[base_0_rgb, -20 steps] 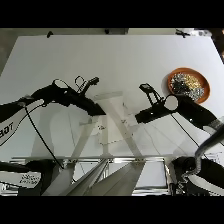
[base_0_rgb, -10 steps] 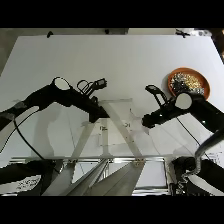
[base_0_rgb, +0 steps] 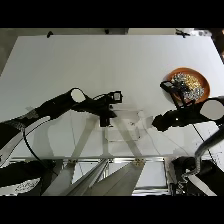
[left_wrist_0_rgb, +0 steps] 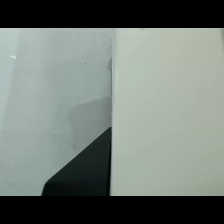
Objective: Fold the box and place the chain.
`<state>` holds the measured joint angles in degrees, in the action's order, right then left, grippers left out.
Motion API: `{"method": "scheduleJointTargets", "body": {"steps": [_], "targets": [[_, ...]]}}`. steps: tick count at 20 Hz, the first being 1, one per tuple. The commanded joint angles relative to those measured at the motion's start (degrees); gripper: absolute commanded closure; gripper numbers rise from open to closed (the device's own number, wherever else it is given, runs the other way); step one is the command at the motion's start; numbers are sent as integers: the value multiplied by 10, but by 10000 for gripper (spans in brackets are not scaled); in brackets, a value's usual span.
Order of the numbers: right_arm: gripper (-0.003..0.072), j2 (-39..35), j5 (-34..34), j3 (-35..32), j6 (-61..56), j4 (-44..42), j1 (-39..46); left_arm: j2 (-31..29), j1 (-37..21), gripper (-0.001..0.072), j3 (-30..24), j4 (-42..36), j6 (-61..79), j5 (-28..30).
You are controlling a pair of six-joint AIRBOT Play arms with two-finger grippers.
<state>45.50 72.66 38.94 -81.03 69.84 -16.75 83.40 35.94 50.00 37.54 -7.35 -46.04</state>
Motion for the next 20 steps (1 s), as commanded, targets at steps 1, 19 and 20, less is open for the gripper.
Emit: {"method": "scheduleJointTargets", "body": {"steps": [1,19,20], "targets": [[350,-13,1,0,-2,2,1,8,13,704,0,8,19,41],[348,-13,3,0,28,39,1,61,2,703,0,-193,202,57],[348,-13,3,0,36,39,1,61,1,703,0,-193,202,58]]}}
